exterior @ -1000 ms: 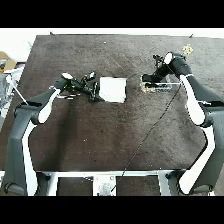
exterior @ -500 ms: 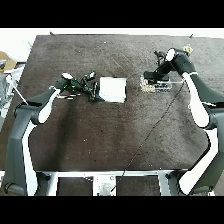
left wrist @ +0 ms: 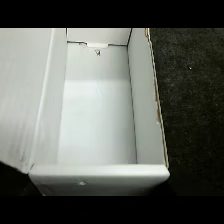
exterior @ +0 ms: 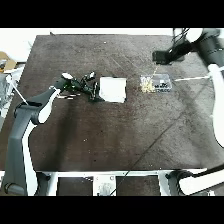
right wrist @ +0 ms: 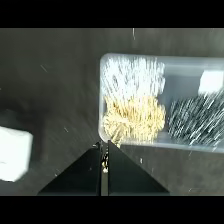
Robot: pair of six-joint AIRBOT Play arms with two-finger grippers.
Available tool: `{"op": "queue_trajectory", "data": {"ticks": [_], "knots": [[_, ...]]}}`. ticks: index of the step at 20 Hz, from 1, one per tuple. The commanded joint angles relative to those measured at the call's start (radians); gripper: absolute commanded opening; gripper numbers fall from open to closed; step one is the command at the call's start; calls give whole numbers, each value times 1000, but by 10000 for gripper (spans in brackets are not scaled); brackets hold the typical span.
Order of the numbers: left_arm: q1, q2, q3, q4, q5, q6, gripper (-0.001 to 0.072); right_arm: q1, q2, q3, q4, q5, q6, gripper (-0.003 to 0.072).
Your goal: Fold the box and place the chain.
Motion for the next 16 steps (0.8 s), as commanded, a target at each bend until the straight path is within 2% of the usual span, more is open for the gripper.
{"op": "queue_trajectory", "data": {"ticks": [1, 5, 8, 10, 13, 14, 16], "knots": [[0, 0, 0, -3, 0, 0, 464, 56, 187, 1, -40, -146, -21, 8], [0, 0, 0, -3, 0, 0, 464, 168, 367, 1, -154, -422, -32, 8], [0, 0, 0, -3, 0, 0, 464, 254, 424, 1, -156, -603, -99, 7], [0, 0, 0, -3, 0, 0, 464, 301, 428, 1, -156, -662, -126, 7], [0, 0, 0, -3, 0, 0, 464, 346, 417, 0, -157, -634, -134, 7], [0, 0, 0, -3, 0, 0, 464, 349, 409, 0, -158, -581, -133, 7], [0, 0, 0, -3, 0, 0, 464, 322, 375, -6, -157, -382, -89, 8]]}}
